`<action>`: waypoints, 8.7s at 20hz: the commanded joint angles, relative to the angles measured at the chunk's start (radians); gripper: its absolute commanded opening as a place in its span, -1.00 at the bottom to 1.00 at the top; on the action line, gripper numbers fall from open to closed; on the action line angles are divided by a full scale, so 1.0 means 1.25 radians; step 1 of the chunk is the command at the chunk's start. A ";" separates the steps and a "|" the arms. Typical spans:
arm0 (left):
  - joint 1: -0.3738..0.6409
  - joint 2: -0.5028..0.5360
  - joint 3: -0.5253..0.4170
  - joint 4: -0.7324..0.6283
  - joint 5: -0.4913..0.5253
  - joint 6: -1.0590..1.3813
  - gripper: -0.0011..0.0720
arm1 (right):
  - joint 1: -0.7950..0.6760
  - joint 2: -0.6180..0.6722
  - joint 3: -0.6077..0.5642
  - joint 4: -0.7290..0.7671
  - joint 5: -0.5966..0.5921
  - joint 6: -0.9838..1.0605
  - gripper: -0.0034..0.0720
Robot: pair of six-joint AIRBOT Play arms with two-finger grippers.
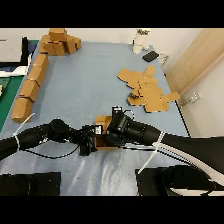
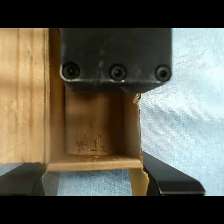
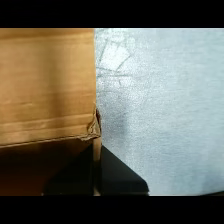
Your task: Fold the box.
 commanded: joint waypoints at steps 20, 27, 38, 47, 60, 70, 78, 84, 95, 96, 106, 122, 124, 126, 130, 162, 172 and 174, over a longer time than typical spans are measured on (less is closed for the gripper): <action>0.001 0.000 0.001 -0.001 0.000 -0.002 0.13 | -0.016 0.115 0.026 0.021 -0.084 -0.005 0.27; 0.001 0.000 0.001 -0.001 0.000 -0.002 0.13 | -0.016 0.182 0.025 0.005 -0.136 -0.006 -0.34; 0.001 0.000 0.001 -0.001 0.000 -0.002 0.13 | -0.555 0.123 -0.032 0.263 0.053 -0.567 -0.90; 0.001 0.000 0.001 -0.001 0.000 -0.002 0.13 | -0.705 -0.205 0.065 0.831 0.053 -1.137 -0.90; 0.001 0.000 0.001 -0.001 0.000 -0.002 0.13 | -0.448 -0.090 0.056 0.763 0.027 -1.423 -0.90; 0.001 0.000 0.001 -0.001 0.000 -0.002 0.13 | -0.381 0.061 0.000 0.560 0.095 -1.390 -0.90; 0.001 0.000 0.001 -0.001 0.000 -0.002 0.13 | -0.378 0.090 -0.003 0.566 0.066 -1.390 -0.90; 0.001 0.000 0.001 -0.001 0.000 -0.002 0.13 | -0.379 0.196 -0.059 0.557 0.103 -1.392 -0.90; 0.001 0.000 0.001 -0.001 0.000 -0.002 0.13 | -0.379 0.218 -0.063 0.570 0.200 -1.331 -0.89; 0.001 0.000 0.001 -0.001 0.000 -0.002 0.13 | -0.379 0.218 -0.063 0.570 0.199 -1.304 -0.89; 0.002 0.109 0.001 0.274 -0.042 -0.346 0.13 | -0.379 0.218 -0.063 0.568 0.200 -1.243 -0.89; 0.001 0.070 0.001 0.140 -0.040 -0.162 0.13 | -0.379 0.217 -0.063 0.563 0.203 -1.243 -0.89; 0.001 0.066 0.001 0.140 -0.040 -0.157 0.13 | -0.379 0.217 -0.063 0.563 0.203 -1.243 -0.89; 0.001 0.055 0.001 0.140 -0.041 -0.153 0.13 | -0.379 0.217 -0.063 0.563 0.203 -1.243 -0.89; 0.001 0.028 0.001 0.140 -0.041 -0.154 0.13 | -0.379 0.217 -0.063 0.563 0.203 -1.242 -0.89; 0.001 0.020 0.001 0.227 -0.042 -0.232 0.13 | -0.371 0.217 -0.063 0.543 0.173 -1.265 -0.89; 0.001 0.020 0.001 0.227 -0.042 -0.232 0.13 | -0.055 0.270 -0.149 0.290 0.316 -1.236 -0.90; 0.001 0.020 0.001 0.227 -0.042 -0.232 0.13 | -0.010 0.321 -0.201 0.235 0.365 -1.191 -0.90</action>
